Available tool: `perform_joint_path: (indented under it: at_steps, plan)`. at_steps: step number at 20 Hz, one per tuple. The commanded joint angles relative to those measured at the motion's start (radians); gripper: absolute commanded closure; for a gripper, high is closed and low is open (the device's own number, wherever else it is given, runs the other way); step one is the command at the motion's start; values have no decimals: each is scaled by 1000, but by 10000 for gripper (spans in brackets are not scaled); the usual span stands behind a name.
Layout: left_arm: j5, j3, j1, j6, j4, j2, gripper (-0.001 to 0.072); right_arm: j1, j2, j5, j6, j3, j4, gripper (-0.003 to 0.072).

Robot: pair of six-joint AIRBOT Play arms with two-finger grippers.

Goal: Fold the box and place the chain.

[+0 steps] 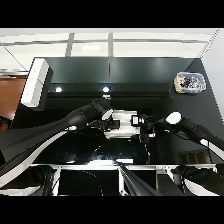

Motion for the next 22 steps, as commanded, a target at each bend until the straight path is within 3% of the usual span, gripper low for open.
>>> perform_joint_path:
  at_steps: [1,6,7,8,10,13,15,21,22]
  plan:
    - [2,0,1,13,3,-3,681,0,0,5,-1,1,-2,485]
    - [15,0,1,13,14,-2,681,0,31,52,51,10,-29,478]
    - [16,0,2,13,14,-2,681,-3,45,48,103,10,-28,248]
    - [16,0,2,13,13,-2,681,-3,58,50,123,10,-29,66]
    - [12,0,2,13,13,-2,681,-3,92,59,145,13,-56,65]
    - [7,0,2,13,14,-2,681,-3,177,106,316,41,-301,65]
    - [9,0,1,13,12,-2,681,-3,191,138,329,40,-378,65]
    - [-4,0,1,13,10,-2,680,0,133,88,294,34,-219,67]
    - [-10,0,1,13,10,-2,680,0,121,87,279,34,-183,205]
